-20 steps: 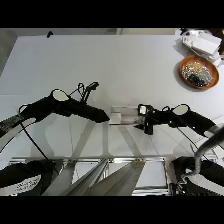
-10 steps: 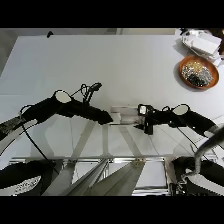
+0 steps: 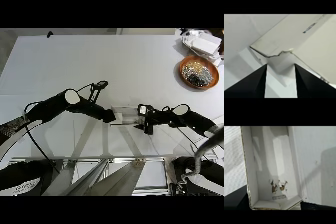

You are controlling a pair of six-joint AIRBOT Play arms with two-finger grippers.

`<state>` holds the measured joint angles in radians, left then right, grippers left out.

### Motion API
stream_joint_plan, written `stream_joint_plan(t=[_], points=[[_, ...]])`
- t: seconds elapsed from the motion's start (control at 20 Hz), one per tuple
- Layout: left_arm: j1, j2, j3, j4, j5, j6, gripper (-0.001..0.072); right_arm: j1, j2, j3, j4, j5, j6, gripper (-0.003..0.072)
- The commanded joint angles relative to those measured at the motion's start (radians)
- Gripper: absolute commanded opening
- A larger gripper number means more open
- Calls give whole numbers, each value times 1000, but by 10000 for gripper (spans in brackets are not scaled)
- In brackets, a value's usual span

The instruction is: Fold the box and place the chain.

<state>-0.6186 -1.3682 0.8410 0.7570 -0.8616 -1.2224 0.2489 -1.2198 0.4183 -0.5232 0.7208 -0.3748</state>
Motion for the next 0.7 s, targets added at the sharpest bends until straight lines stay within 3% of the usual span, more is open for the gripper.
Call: stream_joint_plan(t=[0.0, 0.65], points=[[-43, -1, 31, 144, 22, -155, 392, 0, 0, 0, 0, 0, 0, 477], [-145, -58, 120, 370, 27, -469, 391, 0, 0, 0, 0, 1, 0, 477]])
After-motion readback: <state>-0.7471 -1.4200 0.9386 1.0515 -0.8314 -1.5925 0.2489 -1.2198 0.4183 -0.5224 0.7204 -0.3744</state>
